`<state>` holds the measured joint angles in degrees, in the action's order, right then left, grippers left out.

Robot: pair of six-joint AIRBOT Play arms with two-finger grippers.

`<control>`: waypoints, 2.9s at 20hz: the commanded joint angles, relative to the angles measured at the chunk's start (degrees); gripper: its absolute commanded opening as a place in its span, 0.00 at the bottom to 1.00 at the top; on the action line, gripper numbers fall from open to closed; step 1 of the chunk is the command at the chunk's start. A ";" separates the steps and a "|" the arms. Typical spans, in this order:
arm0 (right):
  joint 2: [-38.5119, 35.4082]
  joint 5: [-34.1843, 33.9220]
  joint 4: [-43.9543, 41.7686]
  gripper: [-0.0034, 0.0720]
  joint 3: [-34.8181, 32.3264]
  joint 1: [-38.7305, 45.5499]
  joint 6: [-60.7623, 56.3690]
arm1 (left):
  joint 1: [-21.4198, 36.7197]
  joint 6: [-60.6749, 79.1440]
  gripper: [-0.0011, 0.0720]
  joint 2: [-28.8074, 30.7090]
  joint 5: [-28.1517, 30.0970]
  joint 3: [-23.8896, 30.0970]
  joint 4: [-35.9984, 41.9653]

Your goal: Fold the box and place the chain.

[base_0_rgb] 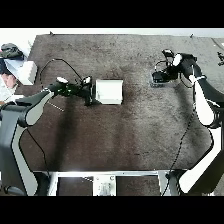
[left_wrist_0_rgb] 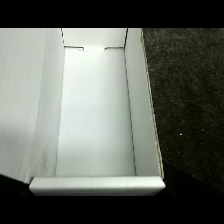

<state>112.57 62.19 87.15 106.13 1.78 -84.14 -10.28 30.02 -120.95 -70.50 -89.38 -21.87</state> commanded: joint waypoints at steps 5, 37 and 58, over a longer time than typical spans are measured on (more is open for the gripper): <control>-8.04 3.13 -1.07 0.06 0.07 -0.07 1.07 | -0.02 0.02 0.66 0.00 0.02 -0.02 0.00; -31.52 7.23 -23.39 0.06 -2.40 -23.10 21.86 | -0.02 0.02 0.66 -0.02 0.02 -0.02 0.00; -17.55 -13.35 -20.09 0.06 -19.58 -24.87 19.39 | -0.02 0.02 0.66 0.00 0.02 -0.02 0.00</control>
<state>94.67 51.42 66.50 86.63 -24.25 -64.07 -10.28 30.04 -120.95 -70.50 -89.38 -21.85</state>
